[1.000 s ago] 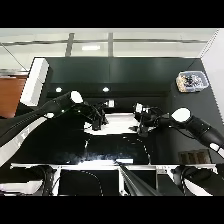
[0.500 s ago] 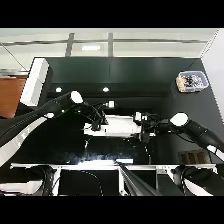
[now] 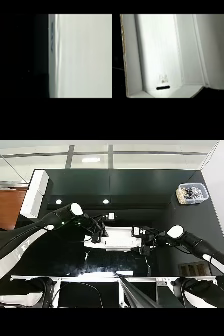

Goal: Fold the box and place the chain.

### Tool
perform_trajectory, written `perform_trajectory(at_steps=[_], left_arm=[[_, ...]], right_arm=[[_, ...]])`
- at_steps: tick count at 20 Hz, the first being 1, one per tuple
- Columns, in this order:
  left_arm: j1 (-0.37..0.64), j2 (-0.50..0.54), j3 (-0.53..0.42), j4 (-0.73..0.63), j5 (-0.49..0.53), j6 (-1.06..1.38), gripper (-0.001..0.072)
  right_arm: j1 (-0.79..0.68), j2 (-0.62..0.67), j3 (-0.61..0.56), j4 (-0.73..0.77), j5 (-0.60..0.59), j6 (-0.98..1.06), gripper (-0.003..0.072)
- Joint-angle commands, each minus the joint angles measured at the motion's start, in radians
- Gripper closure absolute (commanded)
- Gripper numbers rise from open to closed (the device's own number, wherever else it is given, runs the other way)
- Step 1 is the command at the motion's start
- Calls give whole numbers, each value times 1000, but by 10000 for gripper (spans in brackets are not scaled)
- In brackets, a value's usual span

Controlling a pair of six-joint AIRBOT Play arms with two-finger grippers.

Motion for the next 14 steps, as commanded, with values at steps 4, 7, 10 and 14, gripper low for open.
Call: perform_trajectory(at_steps=[4,7,10,14], left_arm=[[0,0,0,-1,3,0,686],[0,0,0,-1,3,0,686],[0,0,0,-1,3,0,686],[0,0,0,-1,3,0,686]], right_arm=[[2,-8,2,4,5,-53,7],[2,-10,3,20,5,-67,7],[2,-10,6,71,6,-93,7],[2,-12,17,71,8,-96,8]])
